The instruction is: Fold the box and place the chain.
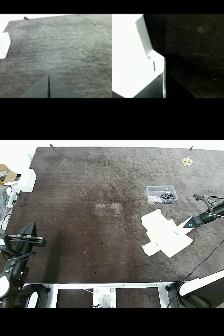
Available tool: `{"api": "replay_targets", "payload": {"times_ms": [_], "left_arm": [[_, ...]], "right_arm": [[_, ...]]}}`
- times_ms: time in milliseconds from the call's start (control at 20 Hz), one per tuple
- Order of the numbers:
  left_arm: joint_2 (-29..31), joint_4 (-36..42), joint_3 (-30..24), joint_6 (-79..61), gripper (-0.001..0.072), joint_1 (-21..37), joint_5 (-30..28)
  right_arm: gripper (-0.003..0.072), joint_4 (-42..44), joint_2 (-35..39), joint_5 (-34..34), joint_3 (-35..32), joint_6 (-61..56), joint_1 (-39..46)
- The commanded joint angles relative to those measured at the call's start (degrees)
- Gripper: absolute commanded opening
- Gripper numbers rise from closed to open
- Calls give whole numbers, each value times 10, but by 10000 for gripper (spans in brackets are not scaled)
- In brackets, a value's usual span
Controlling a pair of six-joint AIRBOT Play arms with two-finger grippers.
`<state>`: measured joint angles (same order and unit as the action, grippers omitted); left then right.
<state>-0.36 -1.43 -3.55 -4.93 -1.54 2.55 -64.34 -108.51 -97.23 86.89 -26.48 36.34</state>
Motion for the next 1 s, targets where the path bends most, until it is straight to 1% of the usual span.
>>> {"api": "replay_targets", "payload": {"times_ms": [0,100,200,300,400,550,600,700,800,950], "left_arm": [[0,0,0,0,13,0,0],[0,0,0,0,13,0,0],[0,0,0,0,12,0,0],[0,0,0,0,13,0,0],[0,0,0,0,13,0,0],[0,0,0,0,13,-1,0],[0,0,0,0,12,-1,0],[0,0,0,0,13,-1,0],[0,0,0,0,13,-1,-1],[0,0,0,0,12,-1,-86]], "right_arm": [[-1,26,6,-35,-1,14,-4],[-1,61,29,-33,-24,14,-4],[-1,94,61,-32,-70,14,-5],[-1,136,98,-24,-129,6,-9],[-1,189,147,17,-207,6,-24],[-1,317,222,120,-343,15,-75],[-1,369,239,162,-386,15,-100],[-1,468,250,241,-448,49,-160],[0,547,250,301,-468,86,-226],[0,664,250,405,-461,130,-318]]}}
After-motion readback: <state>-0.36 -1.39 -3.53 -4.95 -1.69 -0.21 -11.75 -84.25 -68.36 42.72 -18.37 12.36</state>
